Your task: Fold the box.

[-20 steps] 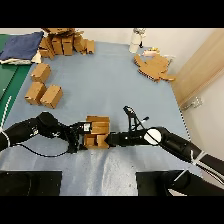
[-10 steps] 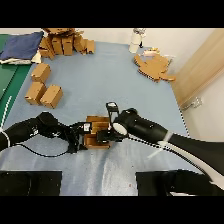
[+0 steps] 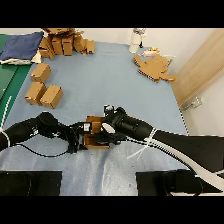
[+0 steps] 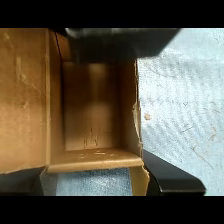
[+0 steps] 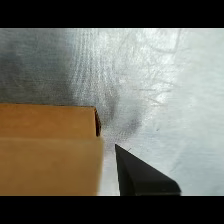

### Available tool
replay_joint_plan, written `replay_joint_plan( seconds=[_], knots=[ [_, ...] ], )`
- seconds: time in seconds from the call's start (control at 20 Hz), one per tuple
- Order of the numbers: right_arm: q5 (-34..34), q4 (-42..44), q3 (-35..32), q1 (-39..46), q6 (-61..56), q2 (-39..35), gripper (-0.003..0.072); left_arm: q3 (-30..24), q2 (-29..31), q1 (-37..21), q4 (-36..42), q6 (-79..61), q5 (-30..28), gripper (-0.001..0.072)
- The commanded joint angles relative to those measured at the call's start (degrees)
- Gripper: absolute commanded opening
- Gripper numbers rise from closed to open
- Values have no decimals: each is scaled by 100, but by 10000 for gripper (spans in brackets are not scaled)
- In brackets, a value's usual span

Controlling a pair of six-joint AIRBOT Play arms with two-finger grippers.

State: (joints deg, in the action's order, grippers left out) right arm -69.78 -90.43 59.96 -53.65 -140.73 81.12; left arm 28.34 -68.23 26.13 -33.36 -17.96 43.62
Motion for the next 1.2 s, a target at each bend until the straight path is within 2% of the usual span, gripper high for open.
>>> replay_joint_plan(
  seconds=[0.0,0.1,0.15,0.2,0.35,0.4,0.45,0.5,0.6,1.15],
  knots=[
    [35,177,20,-42,-199,173,355,4,0,-4,-2,-2,-11,13],
    [33,162,20,-42,-197,254,120,4,0,-4,-2,-2,-11,13],
    [39,109,20,-42,-195,260,31,4,0,-4,-2,-2,-9,13],
    [35,83,20,-42,-195,254,2,4,0,-4,-2,-2,-9,13],
    [44,90,20,-44,-85,254,3,4,0,-4,-2,-2,-9,13],
    [33,90,20,-42,-57,247,71,4,0,-4,-2,-2,-7,13],
    [28,90,20,-42,-57,234,259,4,0,-4,-2,0,-7,13],
    [20,90,20,-42,-59,199,393,4,0,-4,-2,-2,-4,13],
    [17,90,20,-42,-68,44,424,4,0,-4,-2,-2,-9,13],
    [-127,-83,17,-35,-522,-1224,415,4,0,-4,-2,-2,-7,13]
  ],
)
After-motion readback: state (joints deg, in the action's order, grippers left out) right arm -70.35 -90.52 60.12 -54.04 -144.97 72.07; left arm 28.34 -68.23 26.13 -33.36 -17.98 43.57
